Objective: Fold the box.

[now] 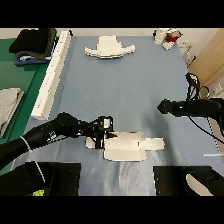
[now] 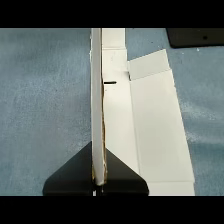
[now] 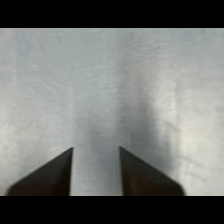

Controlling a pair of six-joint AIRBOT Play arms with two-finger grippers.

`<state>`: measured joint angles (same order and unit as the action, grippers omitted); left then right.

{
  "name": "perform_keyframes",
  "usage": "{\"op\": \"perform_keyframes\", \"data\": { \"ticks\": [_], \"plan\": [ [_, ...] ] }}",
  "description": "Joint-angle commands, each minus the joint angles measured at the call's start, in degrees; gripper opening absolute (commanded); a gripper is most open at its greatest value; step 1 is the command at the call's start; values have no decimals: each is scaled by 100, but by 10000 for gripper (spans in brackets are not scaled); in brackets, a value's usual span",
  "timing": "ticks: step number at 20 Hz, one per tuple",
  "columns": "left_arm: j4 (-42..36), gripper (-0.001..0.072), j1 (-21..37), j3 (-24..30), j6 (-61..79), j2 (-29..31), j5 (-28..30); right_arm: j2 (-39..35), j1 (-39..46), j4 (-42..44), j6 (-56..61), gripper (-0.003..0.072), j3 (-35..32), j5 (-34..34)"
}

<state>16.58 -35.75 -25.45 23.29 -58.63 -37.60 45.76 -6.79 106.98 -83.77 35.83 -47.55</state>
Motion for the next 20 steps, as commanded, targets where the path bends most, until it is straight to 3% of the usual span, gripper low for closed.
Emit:
{"op": "perform_keyframes", "data": {
  "ticks": [1, 2, 3, 6, 9, 13, 17, 18, 19, 20],
  "plan": [
    [59, 12, 2, -2, -35, -4, 15, -7, 2, 570, -9, 227, 4, -664],
    [59, 12, 2, -2, -35, -4, 13, -13, 2, 767, -33, 75, 4, -1014],
    [59, 12, 2, -2, -37, -4, 11, -13, -2, 911, -33, 6, 4, -1346],
    [59, 12, 2, -2, -35, -4, 11, -72, -258, 1060, 175, 5, 2, -2323],
    [59, 12, 2, -2, -35, -4, 13, -400, -1086, 1025, 627, 4, -55, -2743],
    [59, 12, 2, -2, -35, -4, 11, -1268, -3292, 560, 1526, 4, -511, -2581],
    [57, 12, 2, -2, -35, -4, -2, -1832, -5775, -1086, 1663, 18, -898, -2184],
    [57, 12, 2, -2, -35, -4, 0, -1790, -6240, -1547, 1539, 266, -944, -2181],
    [57, 12, 2, -2, -35, -4, 0, -1679, -6592, -1998, 1366, 560, -970, -2144],
    [57, 12, 2, -2, -35, -4, 13, -1519, -6867, -2527, 1259, 720, -973, -2059]
  ]
}}
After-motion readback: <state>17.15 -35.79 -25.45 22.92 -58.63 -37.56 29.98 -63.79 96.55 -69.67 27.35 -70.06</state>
